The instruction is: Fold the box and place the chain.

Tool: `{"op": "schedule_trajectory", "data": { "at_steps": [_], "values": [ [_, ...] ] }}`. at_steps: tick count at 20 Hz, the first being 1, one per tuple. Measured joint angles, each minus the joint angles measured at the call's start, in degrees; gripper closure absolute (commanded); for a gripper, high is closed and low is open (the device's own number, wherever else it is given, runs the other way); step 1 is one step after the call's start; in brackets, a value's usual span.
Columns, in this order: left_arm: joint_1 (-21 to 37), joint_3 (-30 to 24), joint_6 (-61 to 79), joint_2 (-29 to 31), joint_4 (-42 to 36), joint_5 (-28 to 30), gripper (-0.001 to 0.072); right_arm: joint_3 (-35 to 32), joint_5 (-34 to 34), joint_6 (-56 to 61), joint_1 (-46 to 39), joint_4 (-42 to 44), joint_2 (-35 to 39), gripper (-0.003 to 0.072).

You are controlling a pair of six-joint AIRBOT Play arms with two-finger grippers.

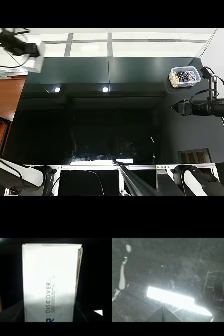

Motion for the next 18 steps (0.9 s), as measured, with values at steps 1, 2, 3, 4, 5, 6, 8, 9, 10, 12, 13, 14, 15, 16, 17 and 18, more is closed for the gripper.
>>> {"op": "schedule_trajectory", "data": {
  "at_steps": [1, 2, 3, 4, 5, 6, 8, 9, 10, 12, 13, 14, 15, 16, 17, 18],
  "values": [
    [1.95, 0.57, -0.42, -1.33, -0.44, 0.55, 0.0415, 0.00, -0.22, 0.02, 0.00, 0.00, 0.00, 0.0677],
    [3.50, 0.98, -0.35, -2.84, -1.36, 0.87, 0.0415, 0.00, -0.50, 0.11, 0.00, 0.00, 0.00, 0.0677],
    [4.52, 1.27, 0.04, -4.35, -2.03, 1.55, 0.0415, 0.00, -0.72, 0.20, 0.00, 0.00, 0.00, 0.0677],
    [5.29, 1.53, 0.83, -5.92, -2.45, 2.23, 0.0415, 0.00, -0.98, 0.37, 0.00, 0.00, 0.00, 0.0677],
    [5.70, 1.68, 1.55, -7.34, -2.71, 2.75, 0.0415, 0.00, -1.18, 0.52, 0.00, 0.00, 0.02, 0.0676],
    [5.95, 1.79, 2.25, -8.94, -2.80, 3.23, 0.0415, 0.00, -1.29, 0.63, 0.00, 0.00, 0.00, 0.0676],
    [6.05, 1.92, 3.13, -11.74, -3.08, 3.37, 0.0415, 0.00, -1.60, 0.85, 0.00, 0.00, 0.02, 0.0676],
    [5.97, 2.01, 3.39, -12.87, -3.15, 3.67, 0.0412, 0.00, -1.70, 0.85, 0.00, -0.02, 0.00, 0.0676],
    [5.86, 2.01, 3.56, -13.81, -3.15, 3.63, 0.0384, 0.00, -1.81, 0.87, 0.00, 0.00, 0.00, 0.0677],
    [5.51, 2.14, 3.78, -14.71, -2.45, 3.48, -0.0007, 0.00, -1.88, 1.05, 0.00, 0.00, 0.00, 0.0677],
    [5.22, 2.38, 3.32, -14.75, -1.64, 3.39, -0.0007, 0.00, -1.84, 1.05, 0.00, 0.00, 0.00, 0.0677],
    [4.92, 2.84, 3.13, -14.60, -0.48, 2.97, -0.0007, 0.00, -1.73, 1.05, 0.00, 0.00, 0.00, 0.0677],
    [4.57, 3.54, 2.67, -14.12, 0.90, 2.03, -0.0007, 0.00, -1.51, 1.05, 0.00, -0.02, 0.00, 0.0677],
    [4.24, 4.15, 2.23, -13.03, 2.23, 1.88, -0.0004, 0.00, -1.18, 1.05, 0.00, 0.00, 0.00, 0.0677],
    [3.91, 4.63, 1.88, -11.43, 3.52, 1.73, 0.0016, 0.00, -0.96, 1.03, 0.00, 0.00, 0.00, 0.0677],
    [3.54, 4.94, 1.62, -9.51, 4.37, 1.44, 0.0042, 0.00, -0.79, 1.05, 0.00, 0.02, 0.00, 0.0677]
  ]
}}
